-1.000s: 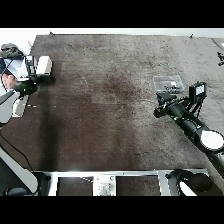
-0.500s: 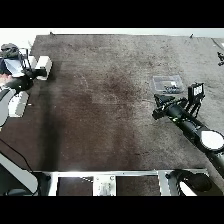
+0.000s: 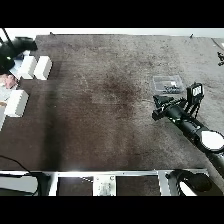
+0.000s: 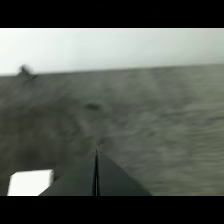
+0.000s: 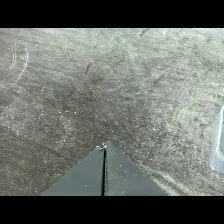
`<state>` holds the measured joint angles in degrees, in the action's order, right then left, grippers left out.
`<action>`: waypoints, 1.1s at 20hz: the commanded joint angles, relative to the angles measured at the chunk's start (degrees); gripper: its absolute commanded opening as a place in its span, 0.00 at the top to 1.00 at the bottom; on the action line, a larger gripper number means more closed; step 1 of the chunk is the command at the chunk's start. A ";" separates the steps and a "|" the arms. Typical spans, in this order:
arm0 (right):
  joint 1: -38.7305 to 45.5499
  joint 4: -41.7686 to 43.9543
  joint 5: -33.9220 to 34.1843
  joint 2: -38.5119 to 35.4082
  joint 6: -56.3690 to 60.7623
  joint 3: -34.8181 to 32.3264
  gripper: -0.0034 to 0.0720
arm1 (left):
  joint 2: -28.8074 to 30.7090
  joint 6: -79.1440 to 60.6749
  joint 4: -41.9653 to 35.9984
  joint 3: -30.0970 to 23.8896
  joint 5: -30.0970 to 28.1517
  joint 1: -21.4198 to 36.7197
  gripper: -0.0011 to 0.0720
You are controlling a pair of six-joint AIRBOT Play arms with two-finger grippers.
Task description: Fold the box and place the chain.
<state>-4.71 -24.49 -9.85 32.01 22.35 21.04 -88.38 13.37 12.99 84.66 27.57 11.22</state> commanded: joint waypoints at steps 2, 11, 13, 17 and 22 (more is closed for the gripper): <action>-0.04 -0.98 0.24 0.00 -0.02 0.04 0.97 | 14.01 6.56 1.42 -5.42 6.01 -0.83 0.98; -0.02 -0.98 0.24 0.02 -0.02 0.04 0.97 | 58.25 -6.64 1.60 -48.98 -30.71 -15.50 0.98; -0.02 -0.98 0.24 0.02 -0.02 0.04 0.97 | 67.36 -7.96 1.68 -56.92 -34.86 -18.88 0.98; -0.02 -0.98 0.24 0.02 -0.02 0.04 0.97 | 81.40 -7.78 1.57 -68.24 -37.62 -19.76 0.98; -0.02 -0.96 0.24 0.02 -0.02 0.04 0.97 | 83.82 -7.85 1.60 -70.58 -40.41 -19.76 0.97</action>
